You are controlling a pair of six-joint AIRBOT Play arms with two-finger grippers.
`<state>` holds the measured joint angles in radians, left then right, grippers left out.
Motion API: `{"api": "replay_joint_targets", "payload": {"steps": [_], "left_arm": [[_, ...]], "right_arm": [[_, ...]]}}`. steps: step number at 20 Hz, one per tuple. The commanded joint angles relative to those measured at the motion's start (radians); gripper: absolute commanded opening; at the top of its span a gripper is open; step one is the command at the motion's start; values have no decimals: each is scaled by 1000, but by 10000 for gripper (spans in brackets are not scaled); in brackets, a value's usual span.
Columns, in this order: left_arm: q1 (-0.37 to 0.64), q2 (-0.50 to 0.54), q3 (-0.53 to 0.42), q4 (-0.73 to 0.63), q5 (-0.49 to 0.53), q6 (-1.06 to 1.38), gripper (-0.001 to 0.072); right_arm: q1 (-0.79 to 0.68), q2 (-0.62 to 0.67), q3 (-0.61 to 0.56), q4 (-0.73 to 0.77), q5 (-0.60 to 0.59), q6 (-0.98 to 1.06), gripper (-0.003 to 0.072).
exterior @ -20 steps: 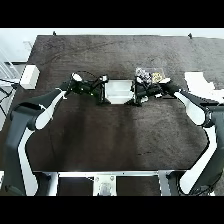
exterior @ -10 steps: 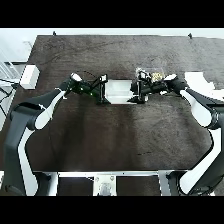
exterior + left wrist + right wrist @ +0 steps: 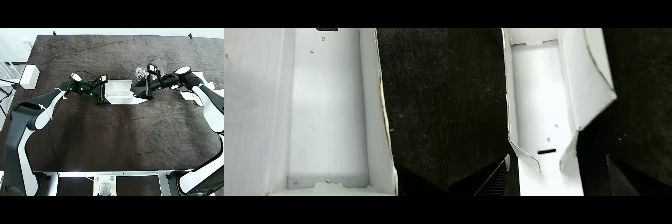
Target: Fold the box and place the chain.
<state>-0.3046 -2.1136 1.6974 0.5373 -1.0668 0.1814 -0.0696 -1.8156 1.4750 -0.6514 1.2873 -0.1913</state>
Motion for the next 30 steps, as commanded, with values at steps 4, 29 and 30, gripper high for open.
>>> {"api": "replay_joint_targets", "payload": {"steps": [4,29,30], "left_arm": [[0,0,1,0,1,0,472],[0,0,0,0,1,0,472],[0,0,1,0,1,0,472]], "right_arm": [[13,52,-3,95,28,18,197],[150,-97,37,142,-303,94,8],[150,-99,37,139,-301,95,8]]}}
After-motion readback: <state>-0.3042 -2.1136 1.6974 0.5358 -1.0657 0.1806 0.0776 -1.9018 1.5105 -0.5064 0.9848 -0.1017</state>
